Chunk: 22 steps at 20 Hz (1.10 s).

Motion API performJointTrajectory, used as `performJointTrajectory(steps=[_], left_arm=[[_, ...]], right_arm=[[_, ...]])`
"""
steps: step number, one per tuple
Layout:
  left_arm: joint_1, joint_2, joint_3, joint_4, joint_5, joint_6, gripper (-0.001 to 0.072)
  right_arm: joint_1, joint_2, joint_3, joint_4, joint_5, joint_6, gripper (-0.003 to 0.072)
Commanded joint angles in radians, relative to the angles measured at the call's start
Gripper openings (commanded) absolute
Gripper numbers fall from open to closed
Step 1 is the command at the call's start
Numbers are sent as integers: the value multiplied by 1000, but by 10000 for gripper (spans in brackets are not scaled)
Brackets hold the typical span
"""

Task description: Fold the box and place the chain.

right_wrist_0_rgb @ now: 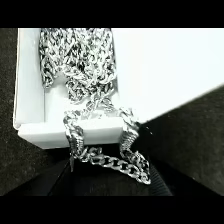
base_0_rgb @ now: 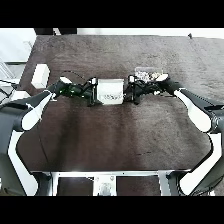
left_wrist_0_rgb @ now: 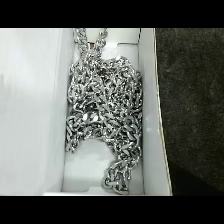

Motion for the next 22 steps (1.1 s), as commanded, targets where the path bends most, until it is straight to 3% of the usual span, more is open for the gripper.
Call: performJointTrajectory(steps=[1, 4, 6, 8, 16, 19, 22], left_arm=[[0, 0, 0, 0, 0, 0, 401], [0, 0, 0, 0, 0, 0, 401], [0, 0, 0, 0, 0, 0, 401], [0, 0, 0, 0, 0, 0, 401], [0, 0, 0, 0, 0, 0, 401], [0, 0, 0, 0, 0, 0, 401], [0, 0, 0, 0, 0, 0, 401]], right_arm=[[6, -18, 15, -2, 1, -2, 557], [15, -24, 16, -1, -23, -1, 496], [18, -24, 16, -13, -26, 7, 307], [17, -14, 18, -20, -23, 42, 23], [12, 213, 18, -110, 124, 214, 2], [35, 302, 18, -104, 126, 243, 2], [79, 312, 15, -93, 121, 264, 2]])
